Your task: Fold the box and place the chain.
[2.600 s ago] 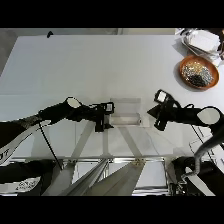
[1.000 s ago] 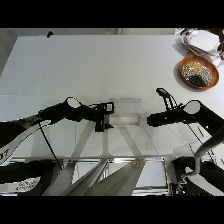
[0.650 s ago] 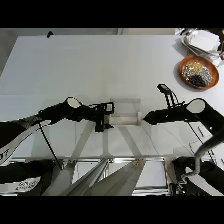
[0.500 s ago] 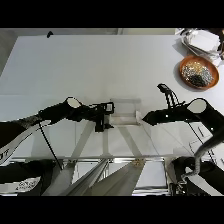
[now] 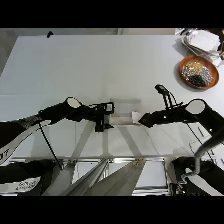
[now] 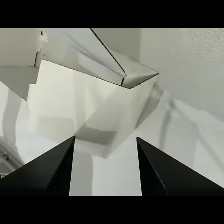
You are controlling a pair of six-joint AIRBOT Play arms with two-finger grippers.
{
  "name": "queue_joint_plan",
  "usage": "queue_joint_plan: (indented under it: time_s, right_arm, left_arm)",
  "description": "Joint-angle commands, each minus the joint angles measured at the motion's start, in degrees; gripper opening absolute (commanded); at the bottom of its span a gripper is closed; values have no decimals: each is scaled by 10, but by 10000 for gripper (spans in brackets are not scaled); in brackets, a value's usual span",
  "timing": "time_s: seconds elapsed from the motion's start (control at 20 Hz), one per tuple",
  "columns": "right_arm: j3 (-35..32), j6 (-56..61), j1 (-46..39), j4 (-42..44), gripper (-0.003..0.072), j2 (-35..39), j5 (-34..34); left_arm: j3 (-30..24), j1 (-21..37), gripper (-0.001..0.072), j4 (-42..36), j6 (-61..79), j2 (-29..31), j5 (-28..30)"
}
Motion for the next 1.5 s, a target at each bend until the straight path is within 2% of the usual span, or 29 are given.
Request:
queue_joint_plan:
  time_s: [0.0,0.3,0.55,1.15,1.45]
  right_arm:
    - [1,31,31,-7,440,-6,-43]
    - [50,156,80,-122,440,-35,-52]
    - [106,249,147,-172,438,-82,-47]
    - [161,460,229,-338,411,-114,-30]
    - [161,513,239,-402,402,-114,15]
  left_arm:
    - [0,0,210,0,0,0,0]
    - [0,0,210,0,0,0,0]
    - [0,0,210,0,0,0,0]
    - [0,0,210,0,0,0,0]
    - [0,0,210,0,0,0,0]
